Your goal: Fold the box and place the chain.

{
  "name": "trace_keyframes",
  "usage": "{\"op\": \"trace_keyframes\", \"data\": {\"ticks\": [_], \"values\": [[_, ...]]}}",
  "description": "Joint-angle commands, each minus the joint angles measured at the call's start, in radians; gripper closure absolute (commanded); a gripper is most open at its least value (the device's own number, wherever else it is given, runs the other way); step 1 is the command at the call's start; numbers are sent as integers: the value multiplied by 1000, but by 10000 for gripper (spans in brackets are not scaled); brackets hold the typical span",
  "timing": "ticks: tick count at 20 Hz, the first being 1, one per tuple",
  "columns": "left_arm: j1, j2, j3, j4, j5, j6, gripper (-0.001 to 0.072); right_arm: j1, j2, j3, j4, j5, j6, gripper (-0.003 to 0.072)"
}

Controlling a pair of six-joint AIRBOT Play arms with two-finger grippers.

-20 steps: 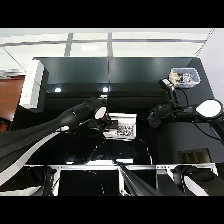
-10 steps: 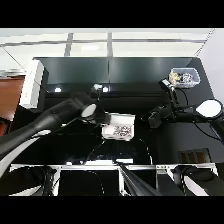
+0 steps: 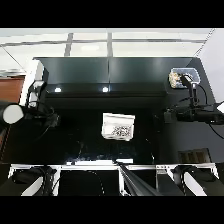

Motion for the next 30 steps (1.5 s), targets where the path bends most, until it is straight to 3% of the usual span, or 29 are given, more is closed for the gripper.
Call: {"op": "trace_keyframes", "data": {"ticks": [1, 3, 5, 8, 12, 15, 17, 27, 30], "values": [[274, -33, -127, -426, 8, 495, 212, -33, 8, 1, 6, 19, 24, 396], [262, -137, -129, -555, 40, 644, 176, -33, 8, 1, 7, 19, 30, 396], [192, -239, -127, -628, 34, 963, -11, -33, 8, 1, 7, 19, 31, 396], [45, -325, -126, -673, 174, 1247, -10, -33, 8, 1, 7, 19, 31, 396], [-129, -342, -126, -655, 361, 1660, -11, -33, 8, 1, 9, 18, 31, 397], [-203, -350, -126, -786, 503, 1847, -11, -33, 8, 1, 9, 14, 31, 397], [-208, -398, -126, -980, 499, 1949, -11, -33, 8, 1, 9, 6, 31, 396], [-204, -509, -93, -961, 327, 1942, -8, -33, 8, 0, 13, -3, 31, 396], [-209, -510, -91, -1029, 337, 1943, -7, -33, 8, 0, 13, -3, 31, 396]]}}
